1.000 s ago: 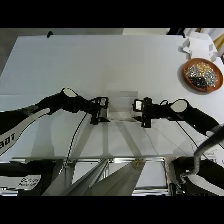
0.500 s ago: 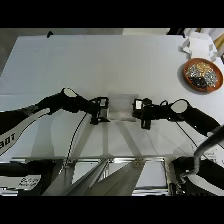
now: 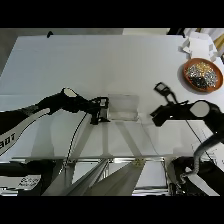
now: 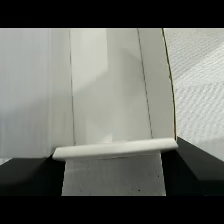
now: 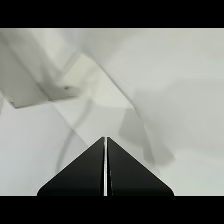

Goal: Fold the box and place the chain.

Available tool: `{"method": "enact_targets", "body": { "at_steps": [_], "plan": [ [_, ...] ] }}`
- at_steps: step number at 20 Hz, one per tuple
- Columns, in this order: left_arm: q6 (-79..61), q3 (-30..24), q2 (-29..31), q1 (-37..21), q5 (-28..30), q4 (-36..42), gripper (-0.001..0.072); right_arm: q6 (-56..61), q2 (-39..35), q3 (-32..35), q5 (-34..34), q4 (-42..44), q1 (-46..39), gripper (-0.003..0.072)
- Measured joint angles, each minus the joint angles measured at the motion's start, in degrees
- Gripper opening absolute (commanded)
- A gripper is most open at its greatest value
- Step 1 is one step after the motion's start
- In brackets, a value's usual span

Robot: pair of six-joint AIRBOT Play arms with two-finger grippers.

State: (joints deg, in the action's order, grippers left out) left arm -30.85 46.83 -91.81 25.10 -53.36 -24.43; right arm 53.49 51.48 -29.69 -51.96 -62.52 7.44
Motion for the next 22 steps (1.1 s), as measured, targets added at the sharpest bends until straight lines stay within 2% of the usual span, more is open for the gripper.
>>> {"method": "enact_targets", "body": {
  "at_steps": [4,8,14,22],
  "plan": [
    [0.00,0.00,0.00,0.00,0.00,0.00,0.0153,16.90,-1.44,1.95,-3.65,-4.33,-6.91,0.0017],
    [0.02,0.00,0.00,0.00,0.00,0.00,0.0153,23.10,0.63,4.17,-2.47,-4.52,-9.49,0.0017],
    [0.17,0.00,0.00,0.00,0.00,0.02,0.0153,18.64,7.32,4.98,0.46,6.67,-10.27,0.0017],
    [0.02,0.00,0.00,0.00,-0.02,0.00,0.0153,11.32,10.23,5.18,2.91,17.27,-8.13,0.0018]
  ]
}}
